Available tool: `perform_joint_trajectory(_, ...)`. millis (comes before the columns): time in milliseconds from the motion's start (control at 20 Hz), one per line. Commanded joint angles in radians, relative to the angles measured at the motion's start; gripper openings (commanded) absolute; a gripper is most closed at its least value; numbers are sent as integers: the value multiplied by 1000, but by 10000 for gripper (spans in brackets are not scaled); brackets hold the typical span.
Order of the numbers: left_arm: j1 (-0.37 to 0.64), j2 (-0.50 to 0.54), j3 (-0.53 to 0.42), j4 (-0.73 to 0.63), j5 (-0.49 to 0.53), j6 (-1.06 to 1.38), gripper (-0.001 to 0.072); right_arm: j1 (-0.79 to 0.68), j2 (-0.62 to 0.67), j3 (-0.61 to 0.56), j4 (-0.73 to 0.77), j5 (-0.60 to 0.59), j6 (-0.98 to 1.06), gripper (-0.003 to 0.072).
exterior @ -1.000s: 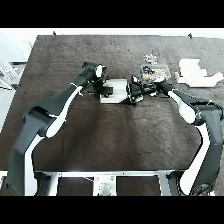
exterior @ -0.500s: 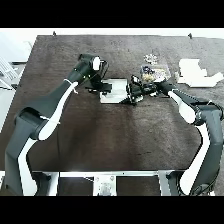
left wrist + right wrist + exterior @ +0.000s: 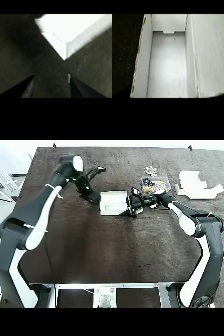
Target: Fold the box and place the chain.
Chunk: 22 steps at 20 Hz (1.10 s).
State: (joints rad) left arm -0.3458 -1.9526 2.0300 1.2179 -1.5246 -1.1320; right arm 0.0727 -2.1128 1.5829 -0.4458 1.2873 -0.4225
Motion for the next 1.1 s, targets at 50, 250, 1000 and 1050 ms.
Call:
perform_joint_trajectory(50, 171, 5, -93, -337, 36, 589, 292, 1, 0, 0, 0, 0, 0, 576)
perform_joint_trajectory(250, 192, 4, -229, -365, 209, 925, 720, 1, 0, 0, 0, 0, 0, 575)
perform_joint_trajectory(1000, 192, -89, -435, -774, 353, 1448, 720, 1, 0, 0, 0, 0, 0, 576)
perform_joint_trajectory(1050, 192, -89, -435, -774, 346, 1456, 720, 1, 0, 0, 0, 0, 0, 575)
